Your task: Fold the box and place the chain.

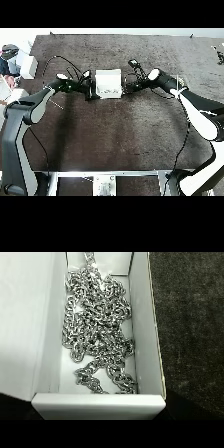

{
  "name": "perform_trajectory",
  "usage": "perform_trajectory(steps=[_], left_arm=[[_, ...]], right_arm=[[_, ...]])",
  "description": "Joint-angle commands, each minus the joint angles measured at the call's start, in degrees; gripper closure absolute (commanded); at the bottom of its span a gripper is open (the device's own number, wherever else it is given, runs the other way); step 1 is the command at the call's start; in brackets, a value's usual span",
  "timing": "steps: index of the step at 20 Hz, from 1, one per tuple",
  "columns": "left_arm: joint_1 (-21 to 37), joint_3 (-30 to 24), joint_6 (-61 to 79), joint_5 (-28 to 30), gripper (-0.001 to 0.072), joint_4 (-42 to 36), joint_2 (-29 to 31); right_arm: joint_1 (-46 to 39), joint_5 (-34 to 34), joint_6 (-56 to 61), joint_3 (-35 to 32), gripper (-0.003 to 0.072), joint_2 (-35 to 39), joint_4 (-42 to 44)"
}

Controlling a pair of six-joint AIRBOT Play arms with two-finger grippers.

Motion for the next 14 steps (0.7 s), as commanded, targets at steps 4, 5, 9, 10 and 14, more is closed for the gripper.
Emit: perform_trajectory(steps=[4, 5, 9, 10, 14], left_arm=[[0.0, 0.0, 0.0, 0.0, 0.0226, 0.0, 0.0], [0.0, 0.0, 0.0, 0.0, 0.0227, 0.0, 0.0], [0.0, 0.0, 0.0, 0.0, 0.0226, 0.0, 0.0], [0.0, 0.0, 0.0, 0.0, 0.0226, 0.0, 0.0], [0.0, 0.0, 0.0, 0.0, 0.0227, 0.0, 0.0]], right_arm=[[0.1, -0.7, -0.2, 0.0, 0.0657, -0.3, -0.9], [0.1, -0.7, -0.2, 0.0, 0.0657, -0.3, -0.9], [0.1, -0.5, -0.2, 0.0, 0.0675, 0.9, -0.8], [0.1, -0.2, -0.1, 0.0, 0.0675, 2.0, -0.9], [0.0, 3.3, 2.3, 0.0, 0.0675, 9.2, -0.9]])
